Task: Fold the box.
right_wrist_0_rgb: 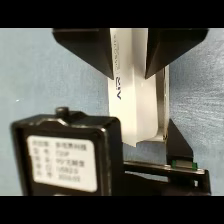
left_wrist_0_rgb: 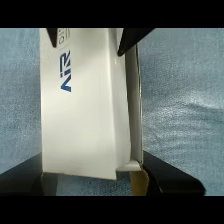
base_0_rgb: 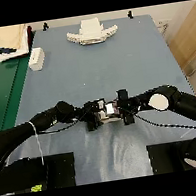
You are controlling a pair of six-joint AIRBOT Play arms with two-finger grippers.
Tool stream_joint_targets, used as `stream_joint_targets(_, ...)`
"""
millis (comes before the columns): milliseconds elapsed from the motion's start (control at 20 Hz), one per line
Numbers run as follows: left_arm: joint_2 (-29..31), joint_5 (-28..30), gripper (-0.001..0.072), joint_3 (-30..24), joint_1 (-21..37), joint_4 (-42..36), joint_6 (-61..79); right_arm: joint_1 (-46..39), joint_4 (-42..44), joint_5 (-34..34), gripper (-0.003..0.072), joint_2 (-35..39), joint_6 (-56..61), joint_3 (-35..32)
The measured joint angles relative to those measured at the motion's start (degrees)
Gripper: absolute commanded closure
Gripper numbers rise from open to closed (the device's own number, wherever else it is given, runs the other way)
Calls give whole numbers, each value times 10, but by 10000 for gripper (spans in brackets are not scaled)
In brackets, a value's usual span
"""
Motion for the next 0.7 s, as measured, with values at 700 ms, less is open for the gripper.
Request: stream_joint_targets(700, 0, -4, 182, 0, 0, 2, 2, 2, 25, 19, 422, -10, 0, -6)
